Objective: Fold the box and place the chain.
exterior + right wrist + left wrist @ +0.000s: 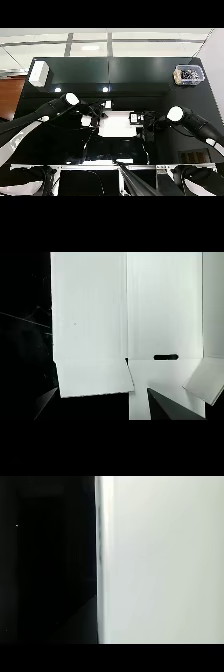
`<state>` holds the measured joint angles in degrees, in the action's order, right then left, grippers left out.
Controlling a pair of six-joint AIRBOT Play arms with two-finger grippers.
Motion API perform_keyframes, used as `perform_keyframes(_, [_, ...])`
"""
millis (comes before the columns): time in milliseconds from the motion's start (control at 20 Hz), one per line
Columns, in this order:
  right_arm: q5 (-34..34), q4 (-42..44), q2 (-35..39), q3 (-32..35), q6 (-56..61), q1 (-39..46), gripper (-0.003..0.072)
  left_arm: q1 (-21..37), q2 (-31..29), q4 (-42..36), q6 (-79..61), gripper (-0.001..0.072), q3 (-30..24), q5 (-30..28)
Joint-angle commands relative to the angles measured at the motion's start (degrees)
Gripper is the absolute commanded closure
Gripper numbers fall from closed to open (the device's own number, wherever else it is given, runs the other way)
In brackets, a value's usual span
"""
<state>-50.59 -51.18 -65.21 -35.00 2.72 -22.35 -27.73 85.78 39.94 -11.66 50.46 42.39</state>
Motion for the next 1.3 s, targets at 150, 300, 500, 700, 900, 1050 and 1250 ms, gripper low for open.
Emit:
perform_keyframes(150, [0.5, 2.7, -1.2, 0.2, -3.3, -0.3, 0.006, 0.0, 0.0, 0.0, -0.1, 0.068, 0.0, 0.0])
perform_keyframes(300, [0.9, 5.8, -2.7, 0.2, -7.1, -0.3, 0.006, 0.0, 0.0, 0.0, -0.1, 0.068, 0.0, -0.2])
perform_keyframes(500, [2.1, 9.2, -4.0, 0.2, -10.9, -0.3, 0.0059, 0.0, 0.0, 0.0, -0.1, 0.068, 0.0, -0.1])
perform_keyframes(700, [1.8, 11.7, -3.7, 0.1, -10.9, -0.3, 0.0059, 0.0, 0.0, 0.0, -0.1, 0.068, 0.0, -0.1])
perform_keyframes(900, [1.9, 11.3, 0.6, -0.3, -10.9, 2.4, 0.006, 0.0, 0.0, 0.0, -0.1, 0.068, 0.0, 0.0])
perform_keyframes(1050, [3.1, 12.3, 2.0, -0.3, -10.9, 5.3, 0.006, 0.0, 0.0, 0.0, -0.1, 0.068, 0.0, 0.0])
perform_keyframes(1250, [8.7, 14.9, 1.4, -0.3, -11.0, 5.4, 0.0059, 0.0, 0.0, 0.0, -0.1, 0.0679, 0.0, 0.2])
